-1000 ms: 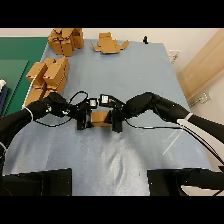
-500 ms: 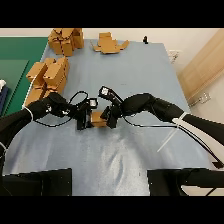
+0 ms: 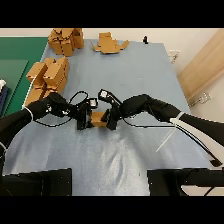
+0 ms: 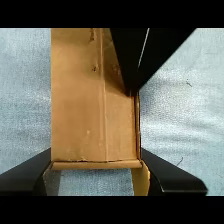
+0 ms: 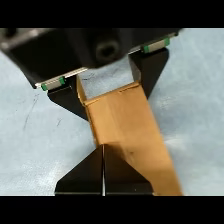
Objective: Fold the box.
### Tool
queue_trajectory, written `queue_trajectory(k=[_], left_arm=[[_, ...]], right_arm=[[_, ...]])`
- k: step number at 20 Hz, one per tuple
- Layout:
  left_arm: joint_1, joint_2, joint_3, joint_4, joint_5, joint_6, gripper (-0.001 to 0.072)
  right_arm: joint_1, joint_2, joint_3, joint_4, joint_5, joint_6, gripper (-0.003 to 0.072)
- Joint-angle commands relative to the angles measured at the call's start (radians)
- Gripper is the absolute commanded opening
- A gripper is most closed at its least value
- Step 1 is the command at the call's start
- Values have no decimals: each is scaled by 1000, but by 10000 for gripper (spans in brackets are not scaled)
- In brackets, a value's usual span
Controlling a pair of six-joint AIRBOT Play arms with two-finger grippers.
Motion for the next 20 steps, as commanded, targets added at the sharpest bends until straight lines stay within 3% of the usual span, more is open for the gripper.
queue_trajectory(k=[1, 4, 5, 6, 8, 11, 13, 14, 16, 18, 20], left_arm=[[0, 1, 0, 0, 1, 2, 294], [0, 6, 2, 0, 1, 2, 283], [0, 10, 8, 0, -1, 1, 118], [0, 19, 15, 0, -3, -1, 18], [1, 66, 42, -7, 25, -87, 15], [53, 195, 85, 26, 195, -450, 12], [148, 314, 87, 195, 270, -755, 11], [215, 368, 87, 348, 249, -938, 11], [386, 468, 84, 676, 116, -1236, 11], [571, 521, 80, 719, -26, -1205, 11], [735, 529, 70, 585, -79, -1089, 11]], right_arm=[[0, 90, 1, 2, 108, 2, 4], [-22, 227, 1, -32, 155, 26, 4], [-43, 264, 0, -78, 152, 95, 3], [-66, 294, -2, -150, 145, 182, 3], [-112, 346, -15, -346, 113, 389, 4], [-172, 406, -53, -524, 91, 548, 4], [-200, 432, -80, -533, 86, 551, 4], [-209, 440, -90, -533, 82, 551, 3], [-220, 442, -102, -533, 83, 551, 4], [-227, 442, -110, -534, 84, 551, 4], [-227, 442, -116, -533, 84, 551, 4]])
